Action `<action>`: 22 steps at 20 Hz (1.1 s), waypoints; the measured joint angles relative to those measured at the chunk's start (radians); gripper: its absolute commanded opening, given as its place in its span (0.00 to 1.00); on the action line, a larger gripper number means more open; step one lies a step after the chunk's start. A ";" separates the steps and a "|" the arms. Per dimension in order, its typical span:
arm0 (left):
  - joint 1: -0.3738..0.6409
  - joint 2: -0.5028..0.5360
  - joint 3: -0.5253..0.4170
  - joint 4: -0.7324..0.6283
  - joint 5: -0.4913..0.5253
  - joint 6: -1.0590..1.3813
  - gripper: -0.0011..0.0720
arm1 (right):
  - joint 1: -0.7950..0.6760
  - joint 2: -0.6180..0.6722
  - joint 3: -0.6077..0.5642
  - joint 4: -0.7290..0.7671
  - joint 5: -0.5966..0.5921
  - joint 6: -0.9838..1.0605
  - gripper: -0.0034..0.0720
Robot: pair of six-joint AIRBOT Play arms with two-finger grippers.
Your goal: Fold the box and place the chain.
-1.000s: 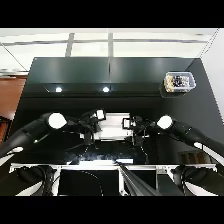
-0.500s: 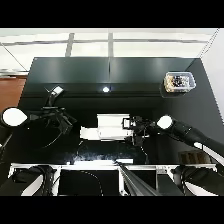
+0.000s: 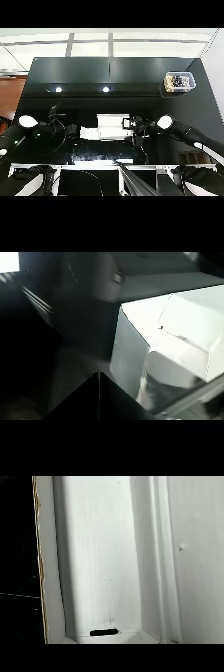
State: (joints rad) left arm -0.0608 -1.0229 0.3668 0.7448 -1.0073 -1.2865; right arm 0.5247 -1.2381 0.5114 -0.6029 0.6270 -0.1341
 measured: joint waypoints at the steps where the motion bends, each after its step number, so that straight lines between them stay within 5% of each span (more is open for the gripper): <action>1: -0.005 -0.037 -0.002 -0.030 0.000 0.001 0.05 | 0.000 0.000 0.000 0.000 0.000 0.000 0.60; 11: -0.119 -0.170 -0.006 -0.224 0.058 0.119 0.09 | 0.000 0.000 0.000 0.000 0.000 0.001 0.60; 12: -0.126 -0.170 -0.003 -0.248 0.057 0.142 0.25 | 0.000 0.000 0.000 0.000 0.000 0.001 0.60; 14: -0.135 -0.164 0.010 -0.274 0.053 0.173 0.97 | 0.000 0.000 0.000 0.000 0.000 0.001 0.60; 22: -0.140 -0.108 0.111 -0.274 -0.002 0.225 0.99 | 0.000 0.000 0.000 0.000 -0.001 0.001 0.60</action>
State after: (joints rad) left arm -0.2008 -1.1309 0.4782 0.4706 -1.0088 -1.0611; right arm 0.5247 -1.2381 0.5114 -0.6029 0.6262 -0.1329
